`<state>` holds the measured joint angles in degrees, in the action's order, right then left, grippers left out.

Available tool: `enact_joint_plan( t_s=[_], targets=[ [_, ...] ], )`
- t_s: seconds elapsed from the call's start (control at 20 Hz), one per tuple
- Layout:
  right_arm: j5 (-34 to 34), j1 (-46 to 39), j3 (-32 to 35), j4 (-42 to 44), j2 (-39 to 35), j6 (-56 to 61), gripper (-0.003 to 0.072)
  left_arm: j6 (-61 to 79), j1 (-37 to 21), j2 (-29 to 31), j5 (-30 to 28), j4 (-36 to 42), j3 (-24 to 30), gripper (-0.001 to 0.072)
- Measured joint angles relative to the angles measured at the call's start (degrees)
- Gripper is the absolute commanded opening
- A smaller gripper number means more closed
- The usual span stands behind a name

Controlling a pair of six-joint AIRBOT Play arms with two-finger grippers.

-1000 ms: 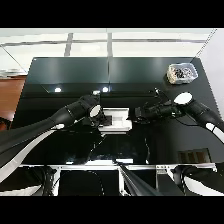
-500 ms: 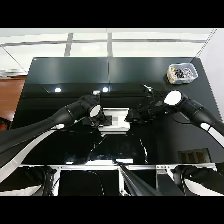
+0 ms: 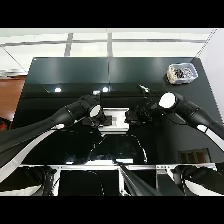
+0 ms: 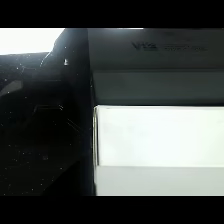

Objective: Fold the box and place the chain.

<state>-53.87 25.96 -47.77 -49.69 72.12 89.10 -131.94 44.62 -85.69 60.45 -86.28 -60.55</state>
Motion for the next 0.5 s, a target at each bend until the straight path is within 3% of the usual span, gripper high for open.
enact_joint_plan(
  t_s=[0.3, 0.5],
  targets=[
    [3.15, 3.87, -0.76, -6.25, 1.66, 6.84, 0.0259, -0.02, 0.00, 0.00, -0.04, 0.02, -0.02, 0.0031],
    [1.86, 7.96, -5.53, -14.27, 5.97, 14.84, 0.0259, -0.15, -0.02, 0.00, 0.11, -0.17, -0.02, 0.0031]
  ],
)
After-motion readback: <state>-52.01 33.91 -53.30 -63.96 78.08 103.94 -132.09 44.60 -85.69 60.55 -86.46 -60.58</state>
